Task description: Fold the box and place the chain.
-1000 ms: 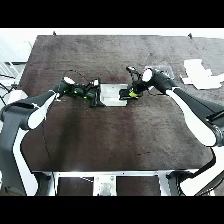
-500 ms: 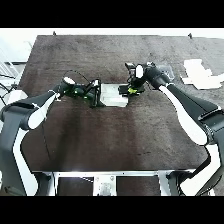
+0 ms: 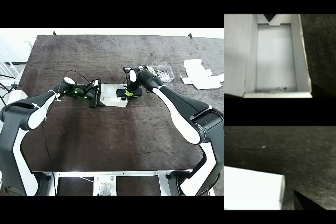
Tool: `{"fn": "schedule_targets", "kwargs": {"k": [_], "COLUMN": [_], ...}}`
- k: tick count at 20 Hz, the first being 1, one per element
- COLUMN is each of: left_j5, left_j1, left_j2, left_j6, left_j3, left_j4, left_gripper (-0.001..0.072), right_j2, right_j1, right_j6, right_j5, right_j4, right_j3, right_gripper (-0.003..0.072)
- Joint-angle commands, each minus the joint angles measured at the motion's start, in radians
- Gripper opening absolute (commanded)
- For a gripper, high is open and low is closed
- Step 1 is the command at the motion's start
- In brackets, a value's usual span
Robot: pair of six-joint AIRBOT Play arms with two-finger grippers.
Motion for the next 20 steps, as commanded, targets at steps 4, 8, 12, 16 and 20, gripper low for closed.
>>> {"fn": "schedule_targets", "kwargs": {"k": [4,8,12,16,20], "left_j5": [0.000,0.000,0.000,0.000,0.000], "left_j1": [0.001,0.001,0.001,0.001,0.001], "left_j2": [0.000,0.000,0.000,0.000,0.000], "left_j6": [0.000,0.000,0.000,0.000,0.000], "left_j3": [0.000,0.000,0.000,0.000,0.000], "left_j4": [0.000,0.000,0.000,0.000,0.000], "left_gripper": [0.0350,0.0349,0.0349,0.0349,0.0350], "right_j2": [-0.004,-0.005,-0.005,-0.005,0.006], "right_j1": [0.002,0.015,0.030,0.029,0.029], "right_j6": [0.107,0.133,0.133,0.132,0.124], "right_j5": [0.038,0.016,-0.026,-0.029,-0.028], "right_j4": [-0.058,-0.055,-0.049,-0.047,-0.047], "right_j3": [0.002,0.002,0.002,0.002,0.002], "right_gripper": [0.0317,0.0138,0.0022,0.0225,0.0234]}}
